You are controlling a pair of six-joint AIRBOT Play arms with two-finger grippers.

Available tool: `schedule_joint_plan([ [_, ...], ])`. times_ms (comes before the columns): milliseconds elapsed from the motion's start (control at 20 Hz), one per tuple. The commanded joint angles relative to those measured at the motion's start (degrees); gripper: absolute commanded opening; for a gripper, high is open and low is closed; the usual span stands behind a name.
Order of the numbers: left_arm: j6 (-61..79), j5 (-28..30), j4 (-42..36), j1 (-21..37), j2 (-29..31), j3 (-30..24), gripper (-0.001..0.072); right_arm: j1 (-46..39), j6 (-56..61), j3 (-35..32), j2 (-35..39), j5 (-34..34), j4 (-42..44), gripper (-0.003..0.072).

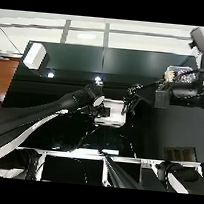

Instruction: Fold the box and place the chain.

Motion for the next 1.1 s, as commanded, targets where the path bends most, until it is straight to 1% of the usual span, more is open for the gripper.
schedule_joint_plan([
  [0,0.02,0.04,0.02,0.00,-0.04,0.02,0.0027,0.24,0.00,-4.17,-0.37,-1.95,-0.22,0.0008],
  [200,0.02,0.04,0.02,0.00,-0.04,0.02,0.0027,0.57,0.02,-5.60,-1.38,-3.37,0.22,0.0008],
  [400,0.02,0.04,0.02,0.00,-0.04,0.02,0.0027,3.13,0.59,-6.25,-2.67,-4.46,0.07,0.0008],
  [600,0.02,0.07,0.02,0.00,-0.04,0.02,0.0027,4.15,1.09,-10.47,-4.72,-4.70,-0.31,0.0008],
  [750,0.02,0.04,0.02,0.00,-0.04,0.02,0.0027,4.76,1.07,-14.03,-6.80,-8.20,-0.81,0.0009],
  [950,0.02,0.07,0.02,0.00,-0.04,0.02,0.0027,6.36,1.60,-15.98,-10.12,-10.10,-3.85,0.0009],
  [1050,0.02,0.11,0.02,0.00,-0.04,0.02,0.0027,7.28,1.77,-17.55,-10.69,-12.66,-3.91,0.0009],
])
